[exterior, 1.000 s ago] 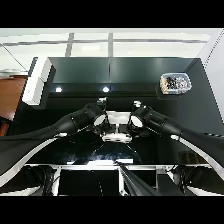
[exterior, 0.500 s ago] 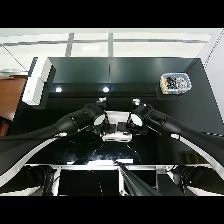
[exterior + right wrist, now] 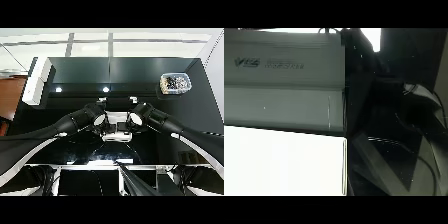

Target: Fold the box and place the chain.

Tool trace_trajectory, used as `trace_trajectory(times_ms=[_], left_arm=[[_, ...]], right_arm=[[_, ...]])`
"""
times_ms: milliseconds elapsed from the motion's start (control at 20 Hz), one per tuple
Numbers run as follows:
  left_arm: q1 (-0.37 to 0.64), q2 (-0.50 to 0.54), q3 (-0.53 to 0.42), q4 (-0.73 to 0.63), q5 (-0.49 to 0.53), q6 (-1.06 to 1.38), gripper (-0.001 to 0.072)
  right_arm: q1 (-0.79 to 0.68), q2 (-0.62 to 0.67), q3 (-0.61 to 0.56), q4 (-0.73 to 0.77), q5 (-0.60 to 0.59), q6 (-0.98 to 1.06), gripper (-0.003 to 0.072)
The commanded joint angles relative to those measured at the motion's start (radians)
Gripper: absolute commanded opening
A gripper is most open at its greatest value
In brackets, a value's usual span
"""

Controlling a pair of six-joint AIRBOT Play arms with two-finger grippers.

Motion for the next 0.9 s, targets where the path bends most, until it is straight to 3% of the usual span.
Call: trace_trajectory(times_ms=[0, 150, 200, 300, 700, 750, 800, 850], left_arm=[[0.000, 0.000, 0.000, 0.000, 0.002, 0.000, 0.0034], [0.000, 0.000, 0.000, 0.000, 0.002, 0.000, 0.0034], [0.000, 0.000, 0.000, 0.000, 0.002, 0.000, 0.0034], [0.000, 0.000, 0.000, 0.000, 0.002, 0.000, 0.0034], [-0.001, 0.000, 0.000, 0.000, 0.001, 0.000, 0.0034], [-0.001, 0.000, 0.000, 0.000, 0.001, 0.000, 0.0034], [-0.001, 0.000, 0.000, 0.000, 0.001, 0.000, 0.0034], [-0.001, 0.000, 0.000, 0.000, 0.001, 0.000, 0.0034]], right_arm=[[0.000, -0.007, 0.000, -0.007, 0.023, -0.022, 0.0249], [0.001, -0.026, 0.001, 0.001, 0.051, -0.022, 0.0247], [0.001, -0.028, 0.001, 0.003, 0.051, -0.023, 0.0126], [0.008, -0.028, 0.001, 0.003, 0.034, -0.022, 0.0041], [0.022, -0.028, 0.001, 0.002, 0.011, -0.022, 0.0046], [0.022, -0.028, 0.001, 0.002, 0.012, -0.022, 0.0089], [0.022, -0.028, 0.001, 0.002, 0.015, -0.022, 0.0278], [0.022, -0.027, 0.001, 0.000, 0.022, -0.022, 0.0320]])
